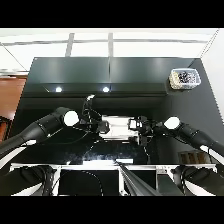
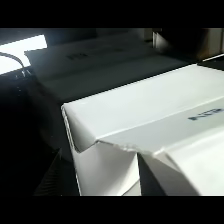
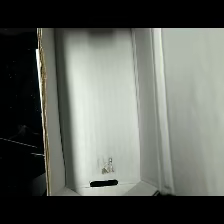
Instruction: Fold the box and place the chain.
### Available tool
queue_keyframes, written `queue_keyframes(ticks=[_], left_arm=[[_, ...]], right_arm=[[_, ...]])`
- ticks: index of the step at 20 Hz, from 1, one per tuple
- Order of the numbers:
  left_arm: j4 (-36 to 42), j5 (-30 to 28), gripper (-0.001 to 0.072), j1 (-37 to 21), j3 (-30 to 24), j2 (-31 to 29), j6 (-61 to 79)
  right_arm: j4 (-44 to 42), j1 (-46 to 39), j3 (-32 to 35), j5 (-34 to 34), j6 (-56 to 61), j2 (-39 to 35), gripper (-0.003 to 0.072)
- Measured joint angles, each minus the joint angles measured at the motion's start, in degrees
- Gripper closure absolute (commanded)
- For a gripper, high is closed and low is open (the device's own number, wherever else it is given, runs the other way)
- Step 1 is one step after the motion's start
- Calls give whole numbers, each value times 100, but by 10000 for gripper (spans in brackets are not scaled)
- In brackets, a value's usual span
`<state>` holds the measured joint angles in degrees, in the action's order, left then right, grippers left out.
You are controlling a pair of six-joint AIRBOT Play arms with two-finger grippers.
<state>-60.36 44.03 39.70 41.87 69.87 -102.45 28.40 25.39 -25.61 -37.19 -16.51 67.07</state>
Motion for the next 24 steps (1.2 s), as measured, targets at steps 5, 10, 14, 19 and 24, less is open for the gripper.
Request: queue_keyframes(ticks=[5, 10, 14, 19, 24], left_arm=[[-382, 114, 205, 153, 236, 81, -522], [-1325, 713, 206, 398, 629, 332, -1405], [-1958, 1224, 206, 726, 1150, 769, -2076], [-2382, 1528, 207, 1106, 1488, 1156, -2986], [-2553, 1602, 487, 1161, 1561, 1252, -3449]], right_arm=[[0, 0, 0, 2, 0, 0, 206], [0, 0, 0, 2, 0, 0, 206], [0, 0, 0, 2, 0, 0, 206], [0, 0, 0, 2, 0, 0, 206], [0, 0, 0, 0, 0, 0, 206]])
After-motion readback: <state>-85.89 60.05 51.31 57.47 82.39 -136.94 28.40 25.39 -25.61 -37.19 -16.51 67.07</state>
